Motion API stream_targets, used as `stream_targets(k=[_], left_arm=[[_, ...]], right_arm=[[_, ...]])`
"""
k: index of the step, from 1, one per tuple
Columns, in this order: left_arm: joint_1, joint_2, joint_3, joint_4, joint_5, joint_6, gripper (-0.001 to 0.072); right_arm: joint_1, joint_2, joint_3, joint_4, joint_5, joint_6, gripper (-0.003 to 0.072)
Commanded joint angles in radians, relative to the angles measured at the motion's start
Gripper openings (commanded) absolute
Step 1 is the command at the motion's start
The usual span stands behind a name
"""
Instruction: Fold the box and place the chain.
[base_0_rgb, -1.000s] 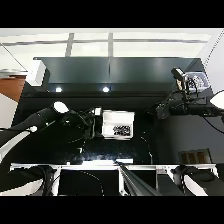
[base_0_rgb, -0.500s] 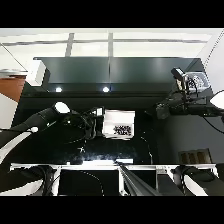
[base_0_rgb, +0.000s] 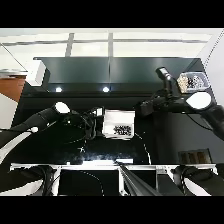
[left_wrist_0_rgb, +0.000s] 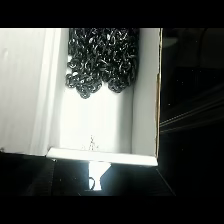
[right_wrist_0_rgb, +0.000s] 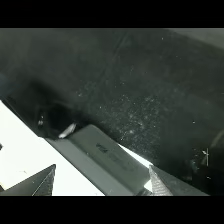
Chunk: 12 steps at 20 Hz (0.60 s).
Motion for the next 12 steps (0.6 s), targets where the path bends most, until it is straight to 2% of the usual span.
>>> stream_targets(k=[1,3,6,8,12], left_arm=[[0.000,-0.001,0.000,0.001,0.001,0.000,0.0444],[0.000,-0.001,0.000,0.001,0.001,0.000,0.0444],[0.000,-0.001,0.000,0.001,0.001,0.000,0.0444],[0.000,-0.001,0.000,0.001,0.001,0.000,0.0444],[0.000,-0.001,0.000,0.000,0.001,0.000,0.0445]], right_arm=[[0.061,-0.052,0.002,0.002,-0.012,-0.073,0.0706],[0.060,-0.050,0.007,-0.003,0.107,-0.182,0.0706],[0.060,-0.050,0.009,-0.033,0.227,-0.241,0.0706],[0.066,-0.050,0.009,-0.033,0.252,-0.302,0.0707],[0.127,-0.050,0.009,-0.034,0.223,-0.467,0.0706]])
